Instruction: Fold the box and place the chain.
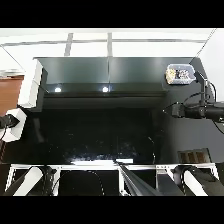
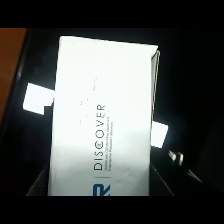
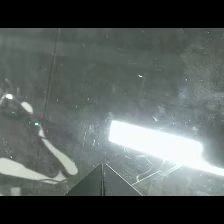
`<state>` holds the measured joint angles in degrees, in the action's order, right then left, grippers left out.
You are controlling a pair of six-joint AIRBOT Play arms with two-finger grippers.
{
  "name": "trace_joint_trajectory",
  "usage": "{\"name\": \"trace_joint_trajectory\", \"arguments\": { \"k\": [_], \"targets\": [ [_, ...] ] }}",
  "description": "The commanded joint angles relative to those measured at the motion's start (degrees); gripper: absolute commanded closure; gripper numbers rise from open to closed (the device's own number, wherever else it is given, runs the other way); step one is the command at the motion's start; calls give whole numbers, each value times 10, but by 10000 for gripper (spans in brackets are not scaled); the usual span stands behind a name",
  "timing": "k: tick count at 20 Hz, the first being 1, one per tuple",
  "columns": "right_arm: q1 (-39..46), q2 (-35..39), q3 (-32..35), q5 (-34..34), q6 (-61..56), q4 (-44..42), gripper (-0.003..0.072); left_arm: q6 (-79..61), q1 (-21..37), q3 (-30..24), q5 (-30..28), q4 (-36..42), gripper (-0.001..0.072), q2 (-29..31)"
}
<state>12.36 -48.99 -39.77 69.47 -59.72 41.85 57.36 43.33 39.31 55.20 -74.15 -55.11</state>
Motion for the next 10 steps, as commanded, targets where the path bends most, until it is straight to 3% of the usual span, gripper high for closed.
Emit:
{"name": "trace_joint_trajectory", "arguments": {
  "k": [1, 10],
  "targets": [
    [0, 0, 0, -12, -24, 0, 673, -123, -14, 0, -51, 89, 369, -22],
    [0, 0, 0, -1, -53, 0, 673, -131, -34, 2, -127, 101, 368, -94]
  ]
}}
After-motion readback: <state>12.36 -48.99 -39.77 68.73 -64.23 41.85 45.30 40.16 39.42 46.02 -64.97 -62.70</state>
